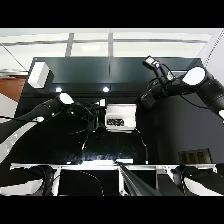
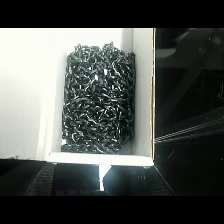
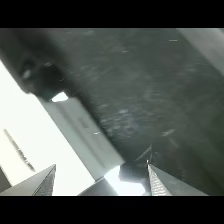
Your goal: Fold the box and place the chain.
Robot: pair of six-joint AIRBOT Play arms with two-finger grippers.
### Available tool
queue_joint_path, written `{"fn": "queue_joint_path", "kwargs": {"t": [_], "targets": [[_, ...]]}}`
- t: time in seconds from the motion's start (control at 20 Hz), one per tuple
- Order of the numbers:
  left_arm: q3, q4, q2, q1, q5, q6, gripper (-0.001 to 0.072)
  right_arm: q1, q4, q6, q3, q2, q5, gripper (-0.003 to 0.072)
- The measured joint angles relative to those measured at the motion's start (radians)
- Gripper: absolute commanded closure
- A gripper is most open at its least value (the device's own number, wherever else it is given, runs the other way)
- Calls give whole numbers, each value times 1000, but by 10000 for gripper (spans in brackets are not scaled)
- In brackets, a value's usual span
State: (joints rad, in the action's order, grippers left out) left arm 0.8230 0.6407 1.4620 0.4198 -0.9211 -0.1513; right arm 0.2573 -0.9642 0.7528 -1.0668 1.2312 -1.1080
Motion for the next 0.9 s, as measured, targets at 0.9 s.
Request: {"fn": "queue_joint_path", "kwargs": {"t": [0.9], "targets": [[0, 11, 0, -1, 1, 2, 356, 96, 34, -242, 49, 24, -90, -11]]}}
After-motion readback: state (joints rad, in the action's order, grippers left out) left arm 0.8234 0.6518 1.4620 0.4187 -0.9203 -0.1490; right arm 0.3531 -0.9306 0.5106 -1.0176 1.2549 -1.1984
